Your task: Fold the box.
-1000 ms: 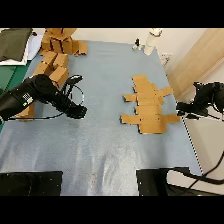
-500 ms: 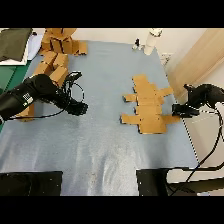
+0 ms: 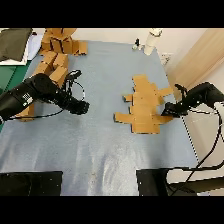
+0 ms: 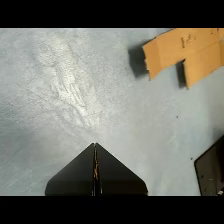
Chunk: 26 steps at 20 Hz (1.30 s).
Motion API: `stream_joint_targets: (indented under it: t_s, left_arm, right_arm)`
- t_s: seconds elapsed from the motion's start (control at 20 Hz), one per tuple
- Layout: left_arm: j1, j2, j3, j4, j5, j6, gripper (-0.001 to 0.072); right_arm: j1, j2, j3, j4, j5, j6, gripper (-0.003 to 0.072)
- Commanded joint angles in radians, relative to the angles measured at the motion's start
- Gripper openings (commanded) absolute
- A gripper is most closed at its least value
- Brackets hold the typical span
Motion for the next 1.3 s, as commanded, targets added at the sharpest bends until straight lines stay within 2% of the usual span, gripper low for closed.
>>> stream_joint_targets:
  t_s: [0.0,0.15,0.3,0.4,0.45,0.5,0.55,0.6,0.65,0.8,1.05,1.25]
  left_arm:
    - [0.000,0.000,0.000,-0.030,-0.033,0.000,0.0014]
    - [0.000,0.000,0.000,-0.031,-0.084,-0.005,0.0013]
    - [0.000,0.000,0.000,-0.033,-0.106,-0.006,0.0014]
    - [0.000,0.000,0.000,-0.057,-0.109,-0.004,0.0014]
    - [0.000,0.000,0.000,-0.067,-0.113,-0.002,0.0014]
    - [0.000,0.000,0.000,-0.079,-0.125,0.006,0.0017]
    - [0.000,0.000,0.000,-0.095,-0.142,0.017,0.0270]
    - [0.000,0.000,0.000,-0.106,-0.155,0.016,0.0559]
    - [0.004,0.000,0.000,-0.115,-0.164,0.018,0.0582]
    - [0.020,0.000,0.000,-0.116,-0.204,0.026,0.0582]
    - [0.068,-0.005,-0.015,-0.108,-0.262,0.116,0.0582]
    - [0.148,-0.046,-0.033,-0.125,-0.308,0.159,0.0582]
  right_arm:
    - [0.011,0.000,0.000,0.053,-0.068,-0.018,0.0303]
    - [0.011,0.000,0.000,0.054,-0.072,-0.018,0.0301]
    - [0.011,0.000,-0.035,0.074,-0.095,-0.019,0.0163]
    - [0.011,0.000,-0.095,0.108,-0.094,-0.031,0.0141]
    - [0.013,0.000,-0.123,0.143,-0.094,-0.050,0.0006]
    - [0.018,0.001,-0.137,0.184,-0.093,-0.067,0.0004]
    - [0.032,0.003,-0.141,0.236,-0.093,-0.081,0.0004]
    - [0.052,0.012,-0.141,0.283,-0.094,-0.082,0.0003]
    - [0.087,0.028,-0.143,0.322,-0.102,-0.082,0.0003]
    - [0.236,0.113,-0.222,0.343,-0.089,-0.077,0.0002]
    - [0.512,0.327,-0.510,0.423,0.235,-0.047,0.0002]
    - [0.712,0.477,-0.634,0.424,0.435,-0.063,0.0002]
